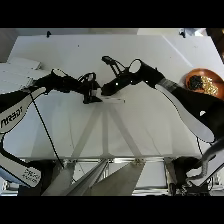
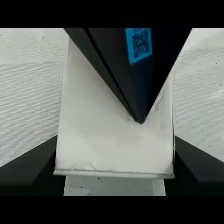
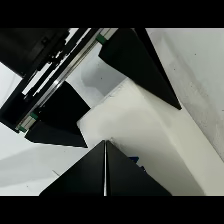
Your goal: Fold the box and place the chain.
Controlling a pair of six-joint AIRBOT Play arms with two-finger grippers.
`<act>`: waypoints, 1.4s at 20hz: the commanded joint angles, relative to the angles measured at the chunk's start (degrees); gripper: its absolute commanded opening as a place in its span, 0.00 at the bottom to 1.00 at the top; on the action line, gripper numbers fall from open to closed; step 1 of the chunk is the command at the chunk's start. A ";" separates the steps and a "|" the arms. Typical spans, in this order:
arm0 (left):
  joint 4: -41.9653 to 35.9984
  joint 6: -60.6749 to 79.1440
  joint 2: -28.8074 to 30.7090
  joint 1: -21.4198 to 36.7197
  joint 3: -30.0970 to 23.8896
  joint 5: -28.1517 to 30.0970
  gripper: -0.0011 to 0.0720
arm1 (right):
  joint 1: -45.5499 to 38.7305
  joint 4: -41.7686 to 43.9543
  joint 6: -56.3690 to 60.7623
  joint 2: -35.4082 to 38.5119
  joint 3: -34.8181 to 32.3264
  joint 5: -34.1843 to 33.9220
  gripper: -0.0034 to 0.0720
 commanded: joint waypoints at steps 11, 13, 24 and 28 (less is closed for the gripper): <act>-0.07 0.04 0.02 -0.04 0.00 0.07 0.58 | -0.55 -2.14 -3.13 9.16 -0.04 -4.90 0.06; -0.07 0.02 0.02 -0.04 0.00 0.07 0.58 | -1.99 -1.55 -5.97 13.60 -0.07 -4.72 0.06; -0.07 0.02 0.02 -0.04 0.00 0.07 0.58 | -10.86 -0.13 -7.56 19.91 -14.82 1.66 0.06; -0.07 0.02 0.02 -0.04 0.00 0.07 0.58 | -7.82 -0.22 -7.37 13.11 -15.78 2.01 0.06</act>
